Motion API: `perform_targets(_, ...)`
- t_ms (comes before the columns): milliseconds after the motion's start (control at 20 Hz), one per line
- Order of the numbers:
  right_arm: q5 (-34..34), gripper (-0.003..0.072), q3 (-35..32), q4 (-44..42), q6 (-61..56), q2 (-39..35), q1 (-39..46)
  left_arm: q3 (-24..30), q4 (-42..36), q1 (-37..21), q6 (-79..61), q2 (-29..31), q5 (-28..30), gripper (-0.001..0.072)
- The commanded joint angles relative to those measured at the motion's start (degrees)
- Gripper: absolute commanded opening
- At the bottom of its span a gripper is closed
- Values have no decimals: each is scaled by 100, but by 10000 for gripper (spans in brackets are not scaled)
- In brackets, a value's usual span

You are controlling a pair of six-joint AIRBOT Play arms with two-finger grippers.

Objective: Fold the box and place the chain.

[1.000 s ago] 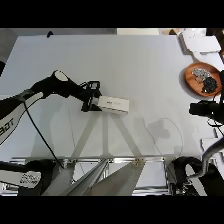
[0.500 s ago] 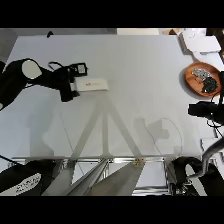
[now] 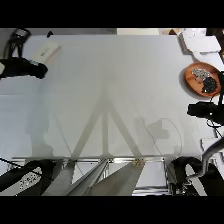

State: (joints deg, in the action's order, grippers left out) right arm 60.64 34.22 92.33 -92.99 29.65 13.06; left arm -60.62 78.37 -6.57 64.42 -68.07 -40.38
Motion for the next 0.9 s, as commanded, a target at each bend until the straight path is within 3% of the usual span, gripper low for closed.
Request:
perform_targets(0, -7, 10, 4, -4, 0, 0, 4, -2, -566, -813, 509, -170, 833, 12)
perform_targets(250, -7, 10, 4, -4, 0, 0, 4, -2, -599, -1005, 505, -1132, 962, 12)
perform_targets(500, -7, 10, 4, -2, 0, 0, 4, -2, -706, -861, 507, -2151, 1558, 14)
perform_targets(650, -7, 10, 4, -2, 0, 0, 4, -2, -697, -833, 507, -2518, 1453, 163)
perform_targets(750, -7, 10, 4, -2, 0, 0, 4, -2, -678, -833, 503, -2677, 1191, 331)
perform_targets(850, -7, 10, 4, -2, 0, 0, 4, -4, -442, -833, 494, -2662, 949, 453)
